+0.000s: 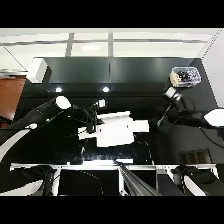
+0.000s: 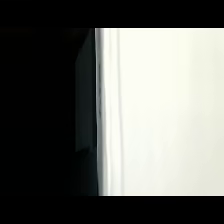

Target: Fold the box and place the chain.

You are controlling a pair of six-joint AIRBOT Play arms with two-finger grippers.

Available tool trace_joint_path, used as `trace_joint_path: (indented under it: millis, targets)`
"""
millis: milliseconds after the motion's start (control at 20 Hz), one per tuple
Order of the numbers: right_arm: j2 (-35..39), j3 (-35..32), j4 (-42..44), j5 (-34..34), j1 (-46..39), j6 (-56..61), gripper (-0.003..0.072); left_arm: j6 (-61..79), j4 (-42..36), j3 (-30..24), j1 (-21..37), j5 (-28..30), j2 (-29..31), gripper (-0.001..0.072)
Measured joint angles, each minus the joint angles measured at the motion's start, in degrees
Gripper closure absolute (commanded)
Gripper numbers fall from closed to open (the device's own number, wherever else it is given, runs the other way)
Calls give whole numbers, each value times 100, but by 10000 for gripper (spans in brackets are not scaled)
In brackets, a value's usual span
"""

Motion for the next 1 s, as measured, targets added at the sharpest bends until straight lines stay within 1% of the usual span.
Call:
trace_joint_path:
  millis: [300, 500, 650, 850, 1000]
  targets:
    - [-330, -199, -9, -599, 1117, -323, -21, 118, -15, -92, -9, 168, -90, 678]
    - [-584, -345, 122, -763, 1506, -411, -21, 144, 92, -98, -9, 160, -101, 678]
    - [-756, -411, 103, -723, 1709, -697, -21, 146, 155, -81, -9, -4, -101, 678]
    - [-955, -439, -293, -540, 1880, -1097, -21, 149, 199, -66, -9, -170, -101, 678]
    - [-1080, -448, -385, -352, 2044, -1346, -21, 149, 208, -61, -9, -236, -101, 678]
